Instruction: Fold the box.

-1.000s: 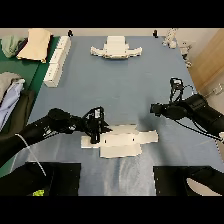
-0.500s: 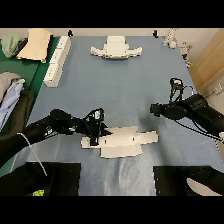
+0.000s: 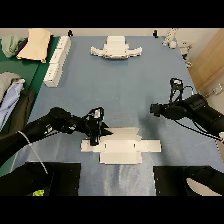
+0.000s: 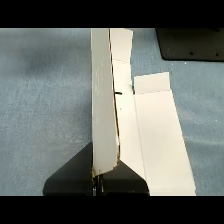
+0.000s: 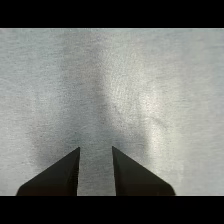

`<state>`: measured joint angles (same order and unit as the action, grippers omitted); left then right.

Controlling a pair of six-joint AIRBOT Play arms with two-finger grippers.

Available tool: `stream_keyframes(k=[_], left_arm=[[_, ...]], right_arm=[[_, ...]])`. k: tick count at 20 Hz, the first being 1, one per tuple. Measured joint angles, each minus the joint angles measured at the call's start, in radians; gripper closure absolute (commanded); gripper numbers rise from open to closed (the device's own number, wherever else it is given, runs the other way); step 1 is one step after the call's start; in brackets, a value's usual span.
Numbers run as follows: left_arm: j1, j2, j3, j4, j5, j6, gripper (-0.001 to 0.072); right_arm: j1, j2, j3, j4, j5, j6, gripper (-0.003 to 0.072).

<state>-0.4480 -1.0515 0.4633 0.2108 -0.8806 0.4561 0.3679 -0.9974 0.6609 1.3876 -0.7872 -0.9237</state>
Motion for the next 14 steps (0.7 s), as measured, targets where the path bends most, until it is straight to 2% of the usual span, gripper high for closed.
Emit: stream_keyframes(k=[14], left_arm=[[0.000,-0.044,-0.003,0.021,-0.014,-0.027,0.0694]], right_arm=[[0.000,0.000,0.000,0.008,-0.003,0.000,0.0379]])
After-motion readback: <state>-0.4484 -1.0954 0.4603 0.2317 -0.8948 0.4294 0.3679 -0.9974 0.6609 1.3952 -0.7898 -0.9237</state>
